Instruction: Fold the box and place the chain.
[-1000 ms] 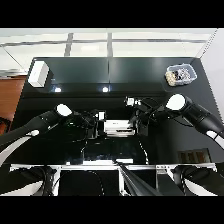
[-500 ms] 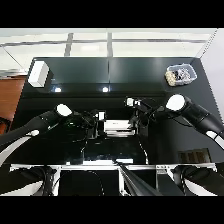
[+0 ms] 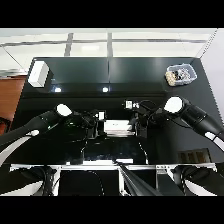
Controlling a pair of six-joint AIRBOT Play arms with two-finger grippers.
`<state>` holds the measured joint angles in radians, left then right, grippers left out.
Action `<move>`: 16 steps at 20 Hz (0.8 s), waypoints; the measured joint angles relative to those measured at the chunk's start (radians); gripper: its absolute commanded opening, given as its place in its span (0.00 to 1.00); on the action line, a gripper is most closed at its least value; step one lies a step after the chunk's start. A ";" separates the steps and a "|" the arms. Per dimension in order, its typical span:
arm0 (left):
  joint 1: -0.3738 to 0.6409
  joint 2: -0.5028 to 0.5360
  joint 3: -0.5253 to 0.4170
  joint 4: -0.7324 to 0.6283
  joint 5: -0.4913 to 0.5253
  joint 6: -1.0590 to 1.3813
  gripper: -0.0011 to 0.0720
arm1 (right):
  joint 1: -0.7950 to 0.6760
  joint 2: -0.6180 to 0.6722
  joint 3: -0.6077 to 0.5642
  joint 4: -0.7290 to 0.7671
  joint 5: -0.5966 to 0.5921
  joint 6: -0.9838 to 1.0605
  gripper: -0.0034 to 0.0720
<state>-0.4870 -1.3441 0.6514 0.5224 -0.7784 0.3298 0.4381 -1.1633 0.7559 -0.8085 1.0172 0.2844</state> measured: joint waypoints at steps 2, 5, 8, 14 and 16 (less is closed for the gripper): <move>0.000 0.000 0.000 0.000 0.000 0.000 0.53 | 0.000 0.000 -0.010 -0.001 -0.006 0.004 0.40; 0.000 0.000 0.000 0.000 0.000 0.001 0.53 | 0.000 0.003 -0.018 0.002 -0.006 0.023 0.40; 0.000 0.000 0.000 -0.001 0.000 0.003 0.53 | 0.000 0.020 -0.021 0.005 -0.003 0.058 0.40; 0.000 0.000 0.000 -0.001 0.000 0.000 0.53 | 0.000 0.088 -0.022 0.067 0.002 0.222 0.28; 0.000 0.000 0.000 -0.001 0.000 0.000 0.53 | 0.001 0.097 -0.023 0.145 0.008 0.319 0.07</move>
<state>-0.4873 -1.3445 0.6514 0.5217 -0.7788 0.3294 0.4393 -1.0664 0.7326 -0.6640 1.0248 0.6029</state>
